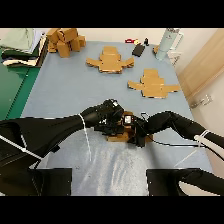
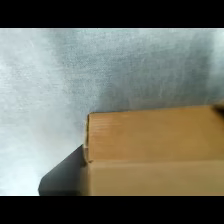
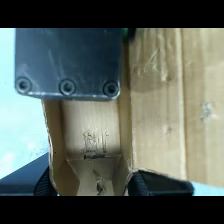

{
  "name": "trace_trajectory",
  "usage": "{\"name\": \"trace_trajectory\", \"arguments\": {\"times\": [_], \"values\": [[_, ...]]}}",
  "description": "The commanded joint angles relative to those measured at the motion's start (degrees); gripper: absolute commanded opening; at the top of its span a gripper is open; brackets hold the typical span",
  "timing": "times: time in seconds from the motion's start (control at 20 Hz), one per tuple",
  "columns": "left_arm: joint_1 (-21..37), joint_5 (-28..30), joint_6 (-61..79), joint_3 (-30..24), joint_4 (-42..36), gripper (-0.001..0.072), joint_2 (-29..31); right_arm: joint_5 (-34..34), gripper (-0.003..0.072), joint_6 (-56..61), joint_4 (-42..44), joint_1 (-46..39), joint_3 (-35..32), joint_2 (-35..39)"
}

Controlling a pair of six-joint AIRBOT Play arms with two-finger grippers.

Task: Fold the box.

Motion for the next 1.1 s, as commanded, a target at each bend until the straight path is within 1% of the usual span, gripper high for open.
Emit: {"name": "trace_trajectory", "arguments": {"times": [0.0, 0.55, 0.6, 0.65, 0.7, 0.9, 1.05], "values": [[-0.09, -0.37, -0.46, -0.02, 0.2, 0.0016, -0.15, 0.15, 0.0503, -0.02, -0.07, -0.02, 0.04, 0.02], [-0.09, -0.76, -0.33, 0.76, -0.02, 0.0019, -0.07, 0.15, 0.0503, -0.04, -0.07, -0.02, 0.04, 0.02], [-0.09, -0.72, -0.02, 0.85, -0.02, 0.0083, 0.0, 0.13, 0.0503, -0.04, -0.07, -0.02, 0.04, 0.02], [-0.09, -0.76, -0.09, 0.85, -0.02, 0.0296, 0.04, 0.15, 0.0502, -0.02, -0.07, -0.02, 0.04, 0.02], [-0.09, -0.94, -0.15, 0.87, -0.04, 0.036, 0.02, 0.15, 0.0503, -0.02, -0.04, -0.02, 0.04, 0.02], [-0.09, -2.49, -0.15, 1.57, -0.28, 0.0361, 0.04, 0.15, 0.0503, -0.04, -0.04, -0.02, 0.04, 0.02], [0.22, -4.52, -0.13, 4.04, -0.24, 0.0361, 0.04, 0.15, 0.0503, -0.04, -0.07, -0.02, 0.02, 0.02]]}}
